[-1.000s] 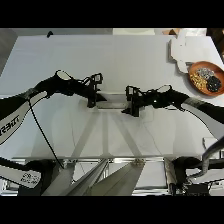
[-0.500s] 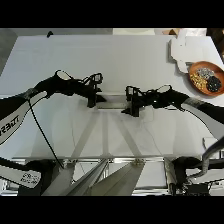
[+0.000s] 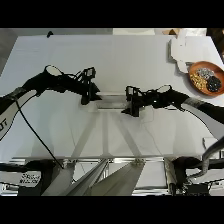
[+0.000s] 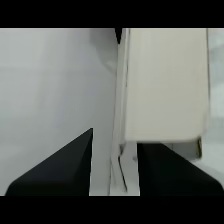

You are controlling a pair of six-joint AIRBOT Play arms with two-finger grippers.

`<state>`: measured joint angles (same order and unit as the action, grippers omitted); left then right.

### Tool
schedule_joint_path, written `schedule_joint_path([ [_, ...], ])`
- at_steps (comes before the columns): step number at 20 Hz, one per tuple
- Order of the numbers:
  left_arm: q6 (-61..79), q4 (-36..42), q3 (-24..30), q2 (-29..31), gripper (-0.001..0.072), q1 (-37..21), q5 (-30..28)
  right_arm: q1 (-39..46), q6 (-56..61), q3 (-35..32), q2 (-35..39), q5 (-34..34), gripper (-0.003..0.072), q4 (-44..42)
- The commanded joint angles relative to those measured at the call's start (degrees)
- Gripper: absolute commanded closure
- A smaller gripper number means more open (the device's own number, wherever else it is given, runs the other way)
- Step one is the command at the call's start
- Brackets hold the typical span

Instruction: Fold the box and place the chain.

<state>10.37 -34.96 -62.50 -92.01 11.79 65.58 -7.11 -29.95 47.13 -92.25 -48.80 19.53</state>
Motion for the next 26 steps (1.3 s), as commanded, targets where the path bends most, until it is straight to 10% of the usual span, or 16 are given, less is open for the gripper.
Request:
schedule_joint_path([
  [1,-5.31,-7.85,0.02,3.67,0.0411,-2.97,4.94,0.04,0.04,0.07,-0.02,0.00,0.0170,-0.02],
  [4,-9.60,-9.68,0.02,6.64,0.0450,-6.12,10.56,0.04,0.04,0.07,-0.02,0.00,0.0170,-0.02],
  [6,-13.07,-9.18,0.04,8.22,0.0707,-6.97,13.86,0.04,0.04,0.07,-0.02,0.00,0.0170,-0.02],
  [13,-13.40,0.22,2.56,8.63,0.0703,1.18,18.05,0.04,0.04,0.07,-0.02,0.00,0.0170,-0.02],
  [21,-19.28,10.64,2.56,8.50,0.0700,3.56,-14.32,0.04,0.04,0.07,-0.02,0.00,0.0170,-0.02],
  [26,-19.41,10.67,2.56,4.13,0.0700,3.54,-18.71,0.04,0.04,0.07,-0.02,0.00,0.0170,-0.02],
])
